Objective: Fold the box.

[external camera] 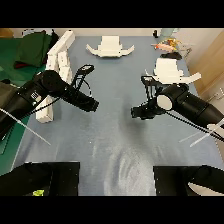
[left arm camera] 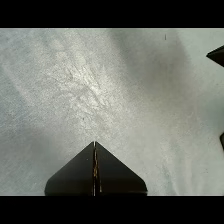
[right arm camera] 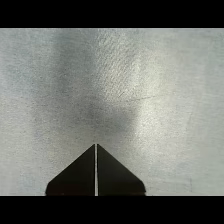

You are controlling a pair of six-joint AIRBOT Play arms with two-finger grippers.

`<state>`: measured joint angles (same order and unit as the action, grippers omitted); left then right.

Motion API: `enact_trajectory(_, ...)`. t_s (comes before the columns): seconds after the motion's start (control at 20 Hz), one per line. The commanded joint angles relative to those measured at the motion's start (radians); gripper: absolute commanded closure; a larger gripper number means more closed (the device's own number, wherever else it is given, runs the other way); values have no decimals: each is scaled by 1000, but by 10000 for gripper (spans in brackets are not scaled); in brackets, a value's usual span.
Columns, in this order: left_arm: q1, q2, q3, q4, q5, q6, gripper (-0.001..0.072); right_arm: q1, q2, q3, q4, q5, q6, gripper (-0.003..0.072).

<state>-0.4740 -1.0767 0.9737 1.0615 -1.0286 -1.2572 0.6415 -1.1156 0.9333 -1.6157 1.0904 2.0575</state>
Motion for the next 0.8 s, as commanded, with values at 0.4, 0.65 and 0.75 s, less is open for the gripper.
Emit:
enact_trajectory(0.4,0,0,0,0,0,0,694,0,-1,1,0,0,0,665)
enact_trajectory(0.65,0,0,0,0,0,0,695,0,-1,1,8,-21,2,665)
enact_trajectory(0.75,0,-1,0,0,23,1,694,1,-7,-2,48,-27,14,665)
